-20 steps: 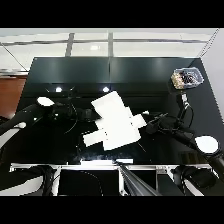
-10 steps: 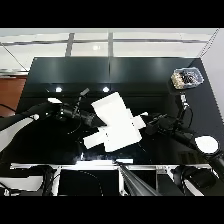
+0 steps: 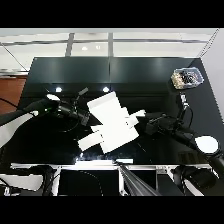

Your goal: Fold the box and place the chain.

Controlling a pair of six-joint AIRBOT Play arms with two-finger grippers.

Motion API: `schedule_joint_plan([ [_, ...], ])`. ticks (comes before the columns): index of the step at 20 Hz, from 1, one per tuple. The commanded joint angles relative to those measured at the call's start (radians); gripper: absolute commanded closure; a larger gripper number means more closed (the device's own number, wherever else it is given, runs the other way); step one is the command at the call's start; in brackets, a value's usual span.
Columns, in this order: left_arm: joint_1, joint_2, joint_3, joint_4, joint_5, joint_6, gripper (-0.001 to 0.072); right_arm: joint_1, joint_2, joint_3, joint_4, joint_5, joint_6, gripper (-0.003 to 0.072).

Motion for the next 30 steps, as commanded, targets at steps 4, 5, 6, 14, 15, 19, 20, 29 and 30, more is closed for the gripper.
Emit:
schedule_joint_plan([
  [4, -0.048, 0.142, 0.001, 0.156, 0.074, 0.104, 0.0693, -0.215, 0.001, 0.138, -0.405, 0.396, 0.010, 0.0050],
  [5, -0.074, 0.199, -0.003, 0.183, 0.127, 0.105, 0.0693, -0.253, 0.001, 0.168, -0.523, 0.463, 0.010, 0.0050],
  [6, -0.105, 0.263, -0.018, 0.195, 0.214, 0.114, 0.0693, -0.283, 0.001, 0.189, -0.625, 0.497, 0.010, 0.0050],
  [14, -0.281, 0.342, -0.080, 0.257, 0.504, 0.381, 0.0687, -0.327, -0.003, 0.193, -0.585, 0.407, -0.265, 0.0050],
  [15, -0.280, 0.322, -0.080, 0.256, 0.502, 0.381, 0.0687, -0.318, -0.003, 0.184, -0.552, 0.417, -0.380, 0.0050],
  [19, -0.297, 0.259, -0.080, 0.268, 0.484, 0.383, 0.0687, -0.266, -0.004, 0.124, -0.455, 0.455, -0.591, 0.0050],
  [20, -0.296, 0.254, -0.079, 0.268, 0.496, 0.384, 0.0687, -0.241, -0.004, 0.108, -0.456, 0.457, -0.594, 0.0050],
  [29, -0.296, 0.253, -0.079, 0.268, 0.499, 0.383, 0.0687, -0.017, -0.108, 0.024, -0.428, 0.385, -0.658, 0.0050],
  [30, -0.296, 0.253, -0.079, 0.268, 0.499, 0.383, 0.0687, 0.018, -0.132, 0.024, -0.415, 0.381, -0.682, 0.0050],
])
